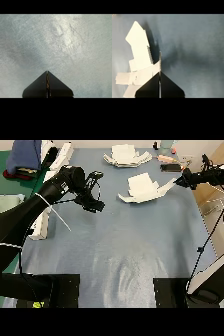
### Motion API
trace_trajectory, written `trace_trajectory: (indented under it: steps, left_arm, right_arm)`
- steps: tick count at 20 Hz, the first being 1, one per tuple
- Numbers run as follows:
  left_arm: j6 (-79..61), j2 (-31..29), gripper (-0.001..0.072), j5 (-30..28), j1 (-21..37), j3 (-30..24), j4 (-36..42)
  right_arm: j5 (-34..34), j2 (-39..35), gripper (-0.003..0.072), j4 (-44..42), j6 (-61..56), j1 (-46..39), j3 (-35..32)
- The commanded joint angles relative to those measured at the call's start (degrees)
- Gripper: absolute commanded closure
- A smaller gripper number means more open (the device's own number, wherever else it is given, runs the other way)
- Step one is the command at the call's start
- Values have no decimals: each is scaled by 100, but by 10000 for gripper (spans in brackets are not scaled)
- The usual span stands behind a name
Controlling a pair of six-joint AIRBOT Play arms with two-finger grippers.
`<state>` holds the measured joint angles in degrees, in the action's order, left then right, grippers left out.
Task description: Fold the box.
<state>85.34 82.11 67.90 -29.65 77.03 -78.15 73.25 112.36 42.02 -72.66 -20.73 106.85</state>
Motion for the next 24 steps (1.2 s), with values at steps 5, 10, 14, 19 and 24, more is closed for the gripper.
trace_trajectory:
  steps: [5, 10, 14, 19, 24]
  left_arm:
    - [-2, 4, 697, -2, -2, 2, 2]
    - [-2, 4, 696, -2, -2, 2, 0]
    - [-2, 4, 696, -2, -2, 2, 0]
    - [-2, 4, 696, -2, -2, 2, 0]
    - [0, 4, 696, -2, -2, 2, 0]
  right_arm:
    - [-675, -2374, 689, 579, -101, 603, -3115]
    - [-1375, -4614, 689, 623, -306, 658, -5775]
    - [-1392, -5427, 688, 839, -608, 658, -6830]
    - [-1366, -5480, 464, 1067, -688, 656, -7010]
    - [-1349, -5082, 379, 2050, -748, 640, -6708]
